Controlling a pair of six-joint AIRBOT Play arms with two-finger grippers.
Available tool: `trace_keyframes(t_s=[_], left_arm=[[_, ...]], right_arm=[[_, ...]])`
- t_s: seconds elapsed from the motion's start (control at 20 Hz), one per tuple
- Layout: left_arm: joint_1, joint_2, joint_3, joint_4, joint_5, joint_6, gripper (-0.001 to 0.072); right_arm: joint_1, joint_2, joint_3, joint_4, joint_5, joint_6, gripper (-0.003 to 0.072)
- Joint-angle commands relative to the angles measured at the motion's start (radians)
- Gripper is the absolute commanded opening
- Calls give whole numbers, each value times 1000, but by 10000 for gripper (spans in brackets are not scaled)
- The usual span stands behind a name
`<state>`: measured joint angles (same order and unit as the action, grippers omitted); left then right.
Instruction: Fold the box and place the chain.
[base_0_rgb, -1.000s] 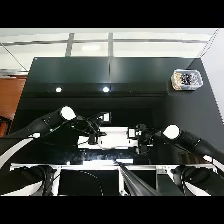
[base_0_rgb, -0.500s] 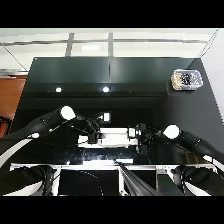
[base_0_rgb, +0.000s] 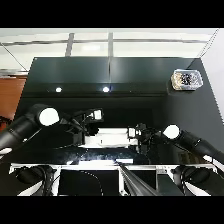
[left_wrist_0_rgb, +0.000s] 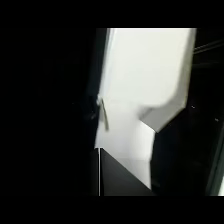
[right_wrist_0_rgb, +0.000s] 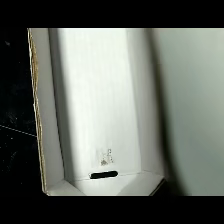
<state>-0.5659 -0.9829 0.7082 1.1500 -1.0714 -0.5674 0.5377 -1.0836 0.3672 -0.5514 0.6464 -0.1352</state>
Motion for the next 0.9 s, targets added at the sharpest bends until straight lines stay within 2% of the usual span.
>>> trace_keyframes(t_s=[0.0,0.1,0.15,0.25,0.4,0.5,0.6,0.85], left_arm=[[-1,90,-3,-54,-125,-253,27],[-2,91,-31,-220,-124,-324,27],[-2,91,-61,-314,-74,-323,27],[-2,90,-138,-462,140,-322,27],[-2,70,-222,-552,525,-322,27],[-2,31,-220,-557,645,-308,28],[-2,-32,-202,-555,640,-261,28],[-2,-214,-97,-417,419,-272,27]], right_arm=[[0,0,0,0,1,0,501],[0,0,0,0,1,0,501],[0,0,0,0,1,0,500],[0,0,0,0,1,0,500],[0,0,0,0,1,0,500],[0,0,0,0,1,0,500],[0,0,0,0,1,0,500],[0,0,0,0,1,0,500]])
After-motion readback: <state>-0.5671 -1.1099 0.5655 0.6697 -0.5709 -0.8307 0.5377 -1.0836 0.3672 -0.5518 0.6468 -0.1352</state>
